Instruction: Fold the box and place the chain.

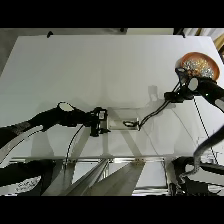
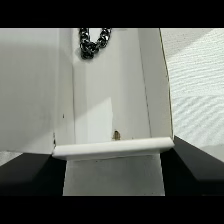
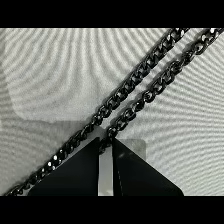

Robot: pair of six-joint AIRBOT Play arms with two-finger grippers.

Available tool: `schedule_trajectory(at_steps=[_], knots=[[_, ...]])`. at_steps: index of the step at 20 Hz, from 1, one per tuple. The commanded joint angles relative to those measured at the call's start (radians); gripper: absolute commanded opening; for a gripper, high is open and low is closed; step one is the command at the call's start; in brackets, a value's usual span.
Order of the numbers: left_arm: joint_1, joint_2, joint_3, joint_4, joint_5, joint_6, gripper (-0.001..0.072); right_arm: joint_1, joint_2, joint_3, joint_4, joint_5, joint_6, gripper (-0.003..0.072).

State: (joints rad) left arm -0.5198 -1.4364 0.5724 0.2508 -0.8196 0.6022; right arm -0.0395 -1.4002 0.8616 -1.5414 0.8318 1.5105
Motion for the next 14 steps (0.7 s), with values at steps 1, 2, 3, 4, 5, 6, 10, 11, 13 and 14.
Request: schedule_trajectory(at_steps=[1,2,3,4,5,6,10,11,13,14], knots=[[0.001,0.001,0.000,0.000,0.000,0.000,0.0212,0.000,-0.002,0.000,0.000,0.007,-0.001,0.0022],[0.001,0.001,0.000,0.000,0.000,0.000,0.0212,0.000,-0.003,0.000,0.001,0.011,-0.006,0.0016],[0.001,0.001,0.000,0.000,0.000,0.000,0.0212,0.000,0.001,0.001,0.007,0.027,-0.043,0.0016],[0.001,0.001,0.000,0.000,0.000,0.000,0.0212,0.000,0.013,0.001,0.008,0.046,-0.065,0.0015],[0.001,0.001,0.000,0.000,0.000,0.000,0.0212,0.000,0.039,0.001,0.008,0.052,-0.077,0.0014],[0.001,0.001,0.000,0.000,0.000,0.000,0.0212,0.000,0.077,0.001,0.008,0.052,-0.077,0.0014],[0.001,0.001,0.000,0.000,0.000,0.000,0.0212,0.001,0.272,0.001,0.148,0.128,-0.153,0.0014],[0.001,0.001,0.000,0.000,0.000,0.000,0.0212,0.001,0.332,0.000,0.230,0.150,-0.213,0.0014],[0.001,0.001,0.000,0.000,0.000,0.000,0.0212,0.001,0.451,0.001,0.375,0.183,-0.297,0.0014],[0.001,0.000,0.000,0.000,0.000,0.000,0.0212,0.001,0.510,0.001,0.429,0.202,-0.323,0.0014]])
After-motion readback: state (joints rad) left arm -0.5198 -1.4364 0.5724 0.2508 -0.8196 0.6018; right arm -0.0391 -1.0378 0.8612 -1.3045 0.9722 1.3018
